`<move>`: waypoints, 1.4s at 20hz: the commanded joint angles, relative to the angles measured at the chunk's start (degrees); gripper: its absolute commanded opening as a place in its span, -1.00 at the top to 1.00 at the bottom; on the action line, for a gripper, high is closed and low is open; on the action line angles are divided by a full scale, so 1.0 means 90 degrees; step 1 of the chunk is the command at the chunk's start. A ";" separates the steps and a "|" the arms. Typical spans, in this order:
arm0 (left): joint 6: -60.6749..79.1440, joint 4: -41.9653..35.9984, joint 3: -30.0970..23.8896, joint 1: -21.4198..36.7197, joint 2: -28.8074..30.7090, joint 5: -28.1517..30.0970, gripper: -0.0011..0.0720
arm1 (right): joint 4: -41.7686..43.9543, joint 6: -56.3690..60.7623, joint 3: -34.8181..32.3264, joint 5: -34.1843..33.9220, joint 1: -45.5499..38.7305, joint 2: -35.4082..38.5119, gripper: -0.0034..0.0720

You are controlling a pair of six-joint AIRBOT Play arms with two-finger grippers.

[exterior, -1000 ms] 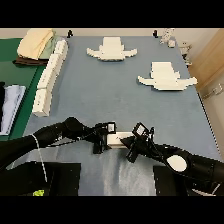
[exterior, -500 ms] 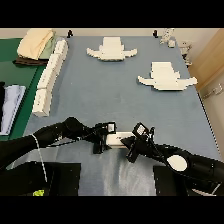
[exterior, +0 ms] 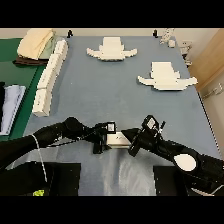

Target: Fold the box.

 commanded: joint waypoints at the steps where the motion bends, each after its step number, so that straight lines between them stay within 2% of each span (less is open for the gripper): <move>1: 0.0005 0.0005 0.0005 0.0000 0.0005 0.0002 -0.25 | -0.0012 -0.0002 0.0228 0.0386 -0.0597 -0.0109 0.86; 5: 0.0005 0.0007 0.0005 0.0000 0.0005 0.0002 -0.25 | -0.0488 0.0301 0.1209 0.2339 -0.2344 -0.0729 0.86; 7: 0.0005 0.0007 0.0005 0.0000 0.0005 0.0002 -0.25 | -0.1775 0.1566 0.2018 0.3626 -0.3254 -0.1287 0.86; 10: 0.0005 0.0007 0.0005 0.0000 0.0005 0.0002 -0.25 | -0.4452 0.4114 0.3305 0.5739 -0.4112 -0.2368 0.86; 11: 0.0005 0.0005 0.0005 0.0000 0.0005 0.0002 -0.25 | -0.4966 0.4658 0.3621 0.6288 -0.4252 -0.2676 0.86; 13: 0.0005 0.0005 0.0005 0.0000 0.0005 0.0002 -0.25 | -0.5282 0.5241 0.4039 0.6989 -0.4469 -0.3150 0.86; 15: 0.0005 0.0007 0.0005 0.0000 0.0005 0.0002 -0.25 | -0.5282 0.5600 0.4245 0.7298 -0.4546 -0.3429 0.86; 24: -0.0036 -0.0007 0.0027 0.0017 0.0046 0.0002 -0.25 | -0.5064 0.5780 0.4277 0.7281 -0.4541 -0.3519 0.86; 26: -0.0546 0.0017 0.0039 0.0087 0.0316 -0.0005 -0.25 | -0.5061 0.5780 0.4277 0.7281 -0.4541 -0.3519 0.86; 28: -0.1477 0.0318 0.0039 0.0393 0.0862 -0.0085 -0.25 | -0.5064 0.5780 0.4277 0.7281 -0.4541 -0.3519 0.86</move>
